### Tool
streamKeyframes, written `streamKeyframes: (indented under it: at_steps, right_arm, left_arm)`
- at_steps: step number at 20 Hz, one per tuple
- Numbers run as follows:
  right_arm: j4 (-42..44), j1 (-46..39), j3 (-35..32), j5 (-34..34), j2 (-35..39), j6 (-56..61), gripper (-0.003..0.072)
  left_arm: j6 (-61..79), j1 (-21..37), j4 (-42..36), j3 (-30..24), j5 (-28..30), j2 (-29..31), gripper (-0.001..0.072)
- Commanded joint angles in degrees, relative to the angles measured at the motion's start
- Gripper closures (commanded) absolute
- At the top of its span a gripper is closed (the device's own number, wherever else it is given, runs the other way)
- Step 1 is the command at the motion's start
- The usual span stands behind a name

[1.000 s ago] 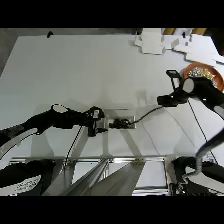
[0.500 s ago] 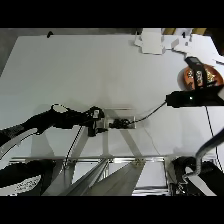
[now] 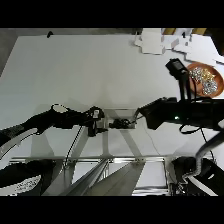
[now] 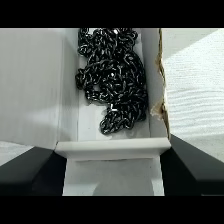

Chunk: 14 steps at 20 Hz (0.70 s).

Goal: Fold the box and place the chain.

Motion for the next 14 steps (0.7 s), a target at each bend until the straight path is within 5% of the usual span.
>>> streamKeyframes:
  at_steps: [1, 8, 12, 14]
  right_arm:
    - [-3.34, 7.23, 0.07, -5.88, -2.29, 3.82, 0.0671]
    - [-2.99, 12.50, 0.07, -15.08, -10.19, 3.80, 0.0670]
    - [-4.24, 13.35, 0.07, -12.09, -14.38, 3.80, 0.0667]
    - [-4.74, 13.35, 0.07, -9.29, -16.92, 3.80, 0.0530]
  left_arm:
    - [0.02, 0.00, 0.02, 0.04, 0.02, 0.02, 0.0558]
    - [0.00, 0.00, 0.02, 0.04, 0.00, 0.02, 0.0558]
    - [0.02, 0.00, 0.02, 0.04, 0.02, 0.02, 0.0558]
    - [0.00, 0.00, 0.02, 0.04, 0.02, 0.02, 0.0558]
